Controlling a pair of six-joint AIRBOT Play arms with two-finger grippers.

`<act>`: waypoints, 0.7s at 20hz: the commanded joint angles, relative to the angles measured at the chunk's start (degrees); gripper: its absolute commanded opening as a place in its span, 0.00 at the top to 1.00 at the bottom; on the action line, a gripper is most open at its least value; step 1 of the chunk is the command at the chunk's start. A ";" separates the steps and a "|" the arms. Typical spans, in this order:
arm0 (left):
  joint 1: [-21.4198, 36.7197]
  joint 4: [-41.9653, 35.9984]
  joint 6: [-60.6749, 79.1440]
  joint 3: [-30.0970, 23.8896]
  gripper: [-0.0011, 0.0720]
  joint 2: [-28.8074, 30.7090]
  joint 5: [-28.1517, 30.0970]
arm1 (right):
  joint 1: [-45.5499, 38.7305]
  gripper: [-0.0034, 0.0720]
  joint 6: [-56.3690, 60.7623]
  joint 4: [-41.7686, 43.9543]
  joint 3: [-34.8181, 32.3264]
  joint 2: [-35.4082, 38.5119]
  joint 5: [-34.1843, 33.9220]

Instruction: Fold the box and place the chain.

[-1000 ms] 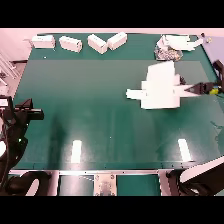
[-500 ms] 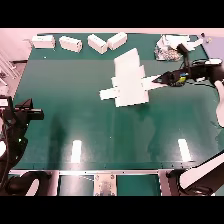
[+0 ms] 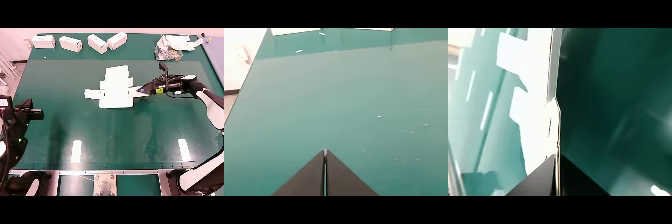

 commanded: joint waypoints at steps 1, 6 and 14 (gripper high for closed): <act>0.00 0.02 0.02 0.04 0.95 -0.02 0.02 | 1.70 0.94 2.97 -4.24 -1.75 0.04 -5.84; 0.00 0.02 0.02 0.04 0.96 -0.02 0.00 | 2.27 0.95 4.46 -6.23 -1.68 0.07 -6.56; 0.00 0.02 0.00 0.04 0.95 -0.02 0.04 | 3.63 0.95 0.74 -7.72 -1.68 1.53 -7.23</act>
